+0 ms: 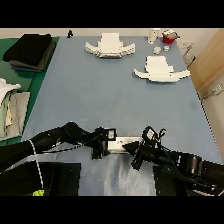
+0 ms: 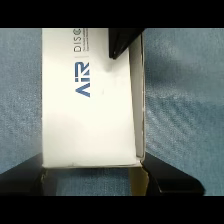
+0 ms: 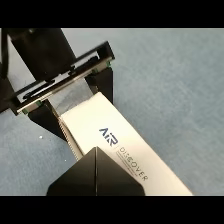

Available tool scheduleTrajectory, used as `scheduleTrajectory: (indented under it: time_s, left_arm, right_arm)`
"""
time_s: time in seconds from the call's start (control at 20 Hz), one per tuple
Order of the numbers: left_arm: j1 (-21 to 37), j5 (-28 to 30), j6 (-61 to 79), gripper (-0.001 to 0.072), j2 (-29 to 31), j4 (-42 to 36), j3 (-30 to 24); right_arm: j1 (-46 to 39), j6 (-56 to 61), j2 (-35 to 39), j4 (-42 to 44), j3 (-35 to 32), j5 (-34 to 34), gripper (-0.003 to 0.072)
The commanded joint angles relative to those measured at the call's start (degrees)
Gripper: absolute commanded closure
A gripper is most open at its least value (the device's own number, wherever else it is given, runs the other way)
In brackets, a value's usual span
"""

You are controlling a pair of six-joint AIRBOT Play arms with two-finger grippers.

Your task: Fold the box.

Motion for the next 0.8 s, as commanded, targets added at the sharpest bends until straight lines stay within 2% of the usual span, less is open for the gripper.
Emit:
scheduleTrajectory:
  time_s: [0.0,0.2,0.35,0.45,0.6,0.75]
  left_arm:
    - [0.0,0.04,0.13,0.0201,0.02,0.09,0.0]
    - [0.0,0.04,0.13,0.0201,0.02,0.09,0.0]
    - [0.0,0.07,0.13,0.0201,0.02,0.09,0.0]
    - [0.0,0.04,0.13,0.0201,0.02,0.09,0.0]
    - [0.0,0.04,0.13,0.0201,0.02,0.09,0.0]
    - [0.0,0.04,0.13,0.02,0.02,0.09,0.0]
  right_arm:
    - [-0.02,-0.02,1.64,-1.62,1.25,-3.78,0.0681]
    - [-0.48,0.0,1.62,-7.19,7.8,-20.0,0.0681]
    - [-6.14,-0.02,1.07,-9.84,14.62,-31.17,0.0683]
    - [-12.33,-1.03,0.39,-9.55,18.36,-33.16,0.0684]
    - [-21.79,-10.56,-2.19,-5.18,23.65,-33.29,0.0685]
    - [-32.5,-21.94,-9.64,3.1,29.22,-34.86,0.0685]
